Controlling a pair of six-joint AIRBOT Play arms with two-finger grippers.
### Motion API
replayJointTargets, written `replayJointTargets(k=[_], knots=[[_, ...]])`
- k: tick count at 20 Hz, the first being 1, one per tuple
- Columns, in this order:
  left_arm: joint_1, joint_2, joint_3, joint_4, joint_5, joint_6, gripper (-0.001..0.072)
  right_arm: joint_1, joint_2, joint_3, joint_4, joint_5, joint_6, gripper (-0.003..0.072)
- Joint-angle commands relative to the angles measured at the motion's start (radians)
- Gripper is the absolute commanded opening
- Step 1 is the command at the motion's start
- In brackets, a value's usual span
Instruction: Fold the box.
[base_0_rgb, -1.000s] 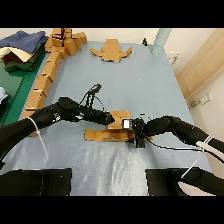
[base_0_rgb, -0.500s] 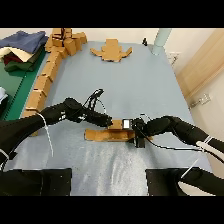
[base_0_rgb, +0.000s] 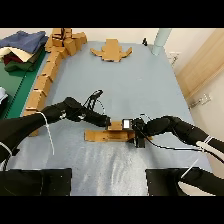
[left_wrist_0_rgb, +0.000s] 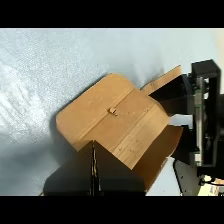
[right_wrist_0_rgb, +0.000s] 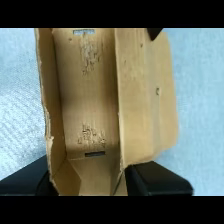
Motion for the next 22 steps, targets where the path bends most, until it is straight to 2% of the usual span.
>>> replayJointTargets(k=[1,3,7,9,12,16,17,18,19,22], knots=[[0.074,0.057,0.002,0.004,-0.054,0.064,0.001,0.001,0.001,0.001,0.0,0.0,0.0,0.0532],[0.128,0.137,-0.028,0.026,-0.085,0.101,0.001,0.001,0.001,0.001,0.0,0.0,0.0,0.0532],[0.183,0.348,-0.171,0.085,-0.09,0.221,0.001,0.001,0.001,0.001,0.0,0.0,0.0,0.0532],[0.161,0.448,-0.227,0.085,-0.09,0.322,0.001,0.001,0.001,0.001,0.0,0.0,0.0,0.0532],[0.089,0.541,-0.251,0.113,-0.076,0.398,0.001,0.001,0.001,0.001,0.0,0.0,0.0,0.0532],[0.002,0.558,-0.255,0.296,-0.028,0.401,0.0014,0.001,0.001,0.001,0.0,0.0,0.0,0.0532],[0.009,0.549,-0.26,0.309,-0.026,0.425,0.0215,0.001,0.001,0.001,0.0,0.0,0.0,0.0532],[0.013,0.539,-0.266,0.309,-0.013,0.462,0.0556,0.001,0.001,0.001,0.0,0.0,0.0,0.0532],[0.012,0.528,-0.275,0.309,0.002,0.509,0.07,0.001,0.001,0.001,0.0,0.0,0.0,0.0532],[-0.011,0.481,-0.277,0.302,0.019,0.65,0.07,0.001,0.001,0.001,0.0,0.0,0.0,0.0532]])
